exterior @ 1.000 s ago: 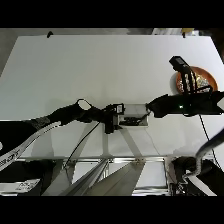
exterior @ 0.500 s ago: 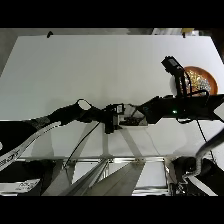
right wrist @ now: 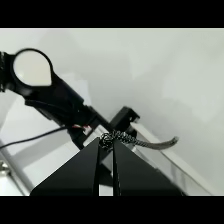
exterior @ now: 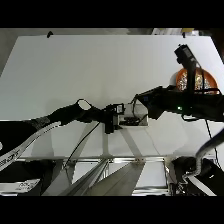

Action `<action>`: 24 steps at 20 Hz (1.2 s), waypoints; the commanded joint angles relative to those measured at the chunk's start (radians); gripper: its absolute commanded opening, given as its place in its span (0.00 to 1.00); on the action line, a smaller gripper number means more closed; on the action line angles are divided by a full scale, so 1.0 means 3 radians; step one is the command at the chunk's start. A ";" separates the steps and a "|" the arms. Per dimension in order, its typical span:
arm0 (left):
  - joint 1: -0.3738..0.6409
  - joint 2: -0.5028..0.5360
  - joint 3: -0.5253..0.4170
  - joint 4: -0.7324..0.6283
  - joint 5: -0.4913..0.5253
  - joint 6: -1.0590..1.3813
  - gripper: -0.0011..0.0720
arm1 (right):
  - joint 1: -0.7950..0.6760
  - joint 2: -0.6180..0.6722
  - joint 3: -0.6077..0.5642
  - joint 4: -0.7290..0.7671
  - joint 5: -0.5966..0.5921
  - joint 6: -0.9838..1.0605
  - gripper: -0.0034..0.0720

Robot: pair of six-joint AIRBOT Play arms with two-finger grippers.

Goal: Fold the box and place the chain.

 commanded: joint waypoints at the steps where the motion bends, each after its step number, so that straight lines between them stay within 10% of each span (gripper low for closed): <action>1: 0.0000 0.0001 -0.0001 0.0000 0.0001 0.0000 0.39 | 0.0004 0.0219 -0.0001 0.0024 -0.0066 -0.0189 0.07; 15: 0.0000 0.0003 -0.0001 0.0000 0.0001 0.0000 0.39 | 0.0004 0.0393 -0.0001 0.0874 0.0351 -0.1808 0.07; 24: 0.0000 0.0001 -0.0001 0.0000 0.0003 0.0000 0.39 | 0.0004 0.0392 -0.0001 0.0576 0.0423 -0.1829 0.07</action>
